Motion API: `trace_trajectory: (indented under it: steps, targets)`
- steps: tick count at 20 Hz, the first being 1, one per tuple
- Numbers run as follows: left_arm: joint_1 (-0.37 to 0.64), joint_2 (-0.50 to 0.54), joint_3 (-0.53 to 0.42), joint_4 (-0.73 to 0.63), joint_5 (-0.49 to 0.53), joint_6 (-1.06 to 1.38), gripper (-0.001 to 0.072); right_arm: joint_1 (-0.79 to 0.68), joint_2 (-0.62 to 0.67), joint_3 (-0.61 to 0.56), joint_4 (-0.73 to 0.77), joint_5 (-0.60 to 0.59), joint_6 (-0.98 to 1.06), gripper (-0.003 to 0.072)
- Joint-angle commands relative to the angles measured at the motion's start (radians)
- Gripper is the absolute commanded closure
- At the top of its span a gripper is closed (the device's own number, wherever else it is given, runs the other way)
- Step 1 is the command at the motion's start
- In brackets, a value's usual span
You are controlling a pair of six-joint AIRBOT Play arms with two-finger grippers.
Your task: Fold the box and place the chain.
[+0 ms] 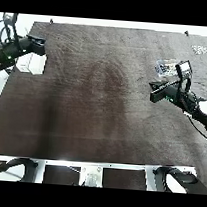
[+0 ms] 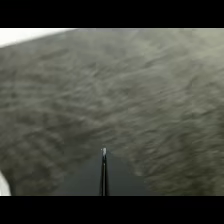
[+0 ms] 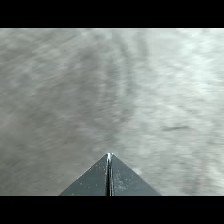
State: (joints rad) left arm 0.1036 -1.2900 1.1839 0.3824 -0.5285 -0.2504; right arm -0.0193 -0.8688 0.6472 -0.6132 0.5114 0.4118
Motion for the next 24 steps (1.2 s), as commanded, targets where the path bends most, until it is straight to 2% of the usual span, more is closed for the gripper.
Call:
trace_trajectory:
  steps: [1,3,6,9,10,13,17,24]
  targets:
    - [-0.145,0.159,-0.122,-0.004,0.151,0.027,0.0692,0.000,0.040,-0.036,0.003,-0.142,0.000,0.0673]
    - [-0.257,0.233,-0.248,-0.004,0.280,0.061,0.0692,0.000,0.086,-0.079,0.003,-0.179,0.000,0.0673]
    - [-0.378,0.311,-0.437,-0.005,0.403,0.073,0.0691,0.000,0.209,-0.172,0.003,-0.183,0.000,0.0674]
    - [-0.483,0.370,-0.582,-0.004,0.557,0.076,0.0691,0.000,0.359,-0.273,0.003,-0.182,0.000,0.0673]
    - [-0.510,0.399,-0.624,-0.003,0.575,0.076,0.0691,0.000,0.410,-0.307,0.003,-0.182,0.000,0.0673]
    - [-0.534,0.453,-0.734,-0.003,0.539,0.072,0.0690,0.000,0.555,-0.416,0.003,-0.182,0.021,0.0673]
    - [-0.534,0.461,-0.838,-0.004,0.536,0.064,0.0688,0.000,0.682,-0.515,0.002,-0.182,0.076,0.0672]
    - [-0.534,0.461,-0.853,-0.004,0.544,0.068,0.0686,0.000,0.712,-0.545,0.003,-0.182,0.078,0.0672]
